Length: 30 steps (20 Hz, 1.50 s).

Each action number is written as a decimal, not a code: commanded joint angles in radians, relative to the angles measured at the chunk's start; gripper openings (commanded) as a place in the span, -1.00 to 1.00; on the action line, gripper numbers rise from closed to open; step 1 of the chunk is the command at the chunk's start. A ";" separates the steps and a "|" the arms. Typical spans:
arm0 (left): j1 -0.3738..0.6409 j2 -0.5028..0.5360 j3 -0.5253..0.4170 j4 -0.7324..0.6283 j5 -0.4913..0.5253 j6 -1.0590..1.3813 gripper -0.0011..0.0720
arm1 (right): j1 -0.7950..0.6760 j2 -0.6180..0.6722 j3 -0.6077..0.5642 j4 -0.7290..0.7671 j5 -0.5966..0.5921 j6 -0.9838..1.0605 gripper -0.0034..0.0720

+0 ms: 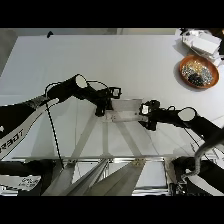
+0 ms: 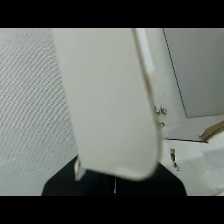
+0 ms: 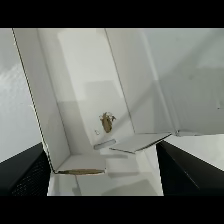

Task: Fold the box and place the chain.

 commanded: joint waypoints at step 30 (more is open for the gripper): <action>-0.001 -0.001 0.001 0.000 0.000 0.000 -0.94 | -0.068 -0.038 0.040 -0.037 0.107 0.019 0.93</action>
